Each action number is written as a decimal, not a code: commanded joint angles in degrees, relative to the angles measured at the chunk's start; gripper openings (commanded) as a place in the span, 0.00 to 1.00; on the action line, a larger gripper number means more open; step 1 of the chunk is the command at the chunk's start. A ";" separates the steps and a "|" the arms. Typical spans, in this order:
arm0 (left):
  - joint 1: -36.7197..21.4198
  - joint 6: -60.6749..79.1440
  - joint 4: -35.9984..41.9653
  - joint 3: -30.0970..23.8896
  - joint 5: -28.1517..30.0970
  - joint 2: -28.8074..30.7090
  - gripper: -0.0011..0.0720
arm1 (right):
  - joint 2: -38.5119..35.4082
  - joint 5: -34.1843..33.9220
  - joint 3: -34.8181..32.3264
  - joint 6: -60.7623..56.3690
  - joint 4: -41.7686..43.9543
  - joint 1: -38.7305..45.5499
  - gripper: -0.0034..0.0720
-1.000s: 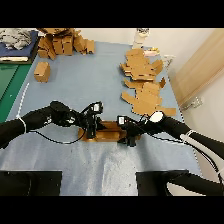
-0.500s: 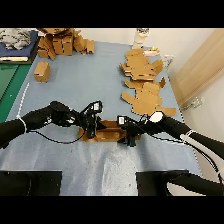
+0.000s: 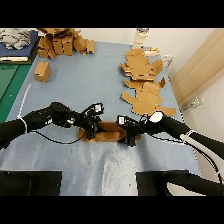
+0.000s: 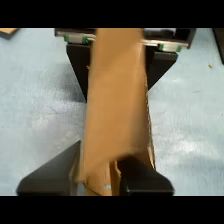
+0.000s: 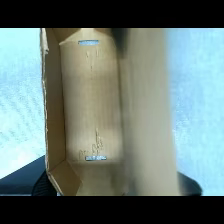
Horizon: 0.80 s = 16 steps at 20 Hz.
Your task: Fold the box.
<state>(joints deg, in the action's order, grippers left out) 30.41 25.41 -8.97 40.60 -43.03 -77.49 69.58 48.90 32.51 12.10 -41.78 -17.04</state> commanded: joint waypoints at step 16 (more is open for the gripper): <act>-0.13 -49.16 -39.52 0.17 0.22 19.06 0.02 | -0.02 0.07 0.02 -0.02 0.00 0.02 0.83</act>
<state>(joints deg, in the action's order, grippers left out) 30.28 -3.84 -37.34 40.75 -40.32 -62.61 69.58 48.93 32.51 12.10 -41.78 -17.04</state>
